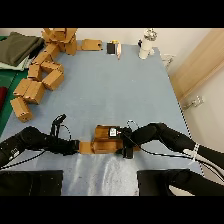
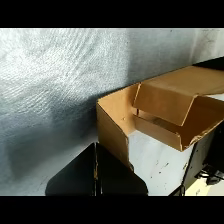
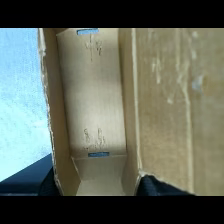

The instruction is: Fold the box.

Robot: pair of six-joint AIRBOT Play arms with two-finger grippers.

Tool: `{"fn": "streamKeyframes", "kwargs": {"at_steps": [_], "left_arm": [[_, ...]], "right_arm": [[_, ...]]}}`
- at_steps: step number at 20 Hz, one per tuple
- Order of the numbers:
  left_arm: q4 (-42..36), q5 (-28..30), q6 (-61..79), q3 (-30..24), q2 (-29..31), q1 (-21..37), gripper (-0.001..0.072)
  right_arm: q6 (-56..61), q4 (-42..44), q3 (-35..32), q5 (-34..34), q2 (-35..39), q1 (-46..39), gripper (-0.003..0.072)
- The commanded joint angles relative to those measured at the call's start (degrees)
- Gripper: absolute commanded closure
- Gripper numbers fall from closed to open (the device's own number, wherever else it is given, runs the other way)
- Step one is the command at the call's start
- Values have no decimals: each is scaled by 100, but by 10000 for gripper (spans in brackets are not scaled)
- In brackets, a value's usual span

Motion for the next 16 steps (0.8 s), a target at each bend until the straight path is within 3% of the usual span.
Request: {"fn": "streamKeyframes", "kwargs": {"at_steps": [1,9,13,16], "left_arm": [[-168,79,37,-149,-22,-50,699],[-2072,-101,1727,-157,-9,-50,699],[-2028,-101,1663,4,-9,-101,702],[-1681,396,1139,251,-9,-688,704]], "right_arm": [[0,0,4,2,2,2,187],[0,0,4,2,2,2,187],[0,0,4,2,2,2,187],[0,0,4,2,2,2,187]]}}
